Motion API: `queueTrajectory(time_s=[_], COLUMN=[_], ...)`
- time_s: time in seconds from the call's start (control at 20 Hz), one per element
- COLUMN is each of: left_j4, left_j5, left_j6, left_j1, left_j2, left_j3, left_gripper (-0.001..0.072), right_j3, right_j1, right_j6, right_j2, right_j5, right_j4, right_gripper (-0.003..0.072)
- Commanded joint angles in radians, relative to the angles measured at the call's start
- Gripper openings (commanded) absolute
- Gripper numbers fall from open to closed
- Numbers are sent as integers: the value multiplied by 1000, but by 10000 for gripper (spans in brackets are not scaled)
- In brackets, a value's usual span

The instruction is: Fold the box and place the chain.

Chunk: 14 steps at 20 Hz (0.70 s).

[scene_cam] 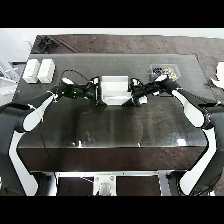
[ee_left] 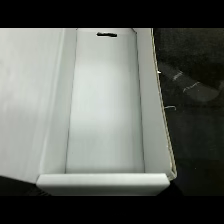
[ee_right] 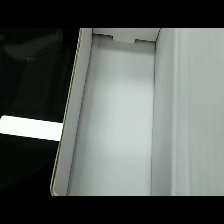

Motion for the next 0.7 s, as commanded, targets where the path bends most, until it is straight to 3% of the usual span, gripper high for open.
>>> queueTrajectory(time_s=[0.0,0.15,0.3,0.65], left_j4=[0,1,2,13], left_j5=[0,0,0,-3], left_j6=[0,0,0,0], left_j1=[1,1,1,1], left_j2=[0,0,0,0], left_j3=[1,1,1,1], left_gripper=[524,524,524,524], right_j3=[4,9,9,9], right_j1=[-1,-27,-79,-209], right_j6=[38,176,261,317], right_j2=[3,51,101,205], right_j5=[20,44,45,159], right_j4=[19,-55,-179,-128], right_gripper=[569,695,695,692])
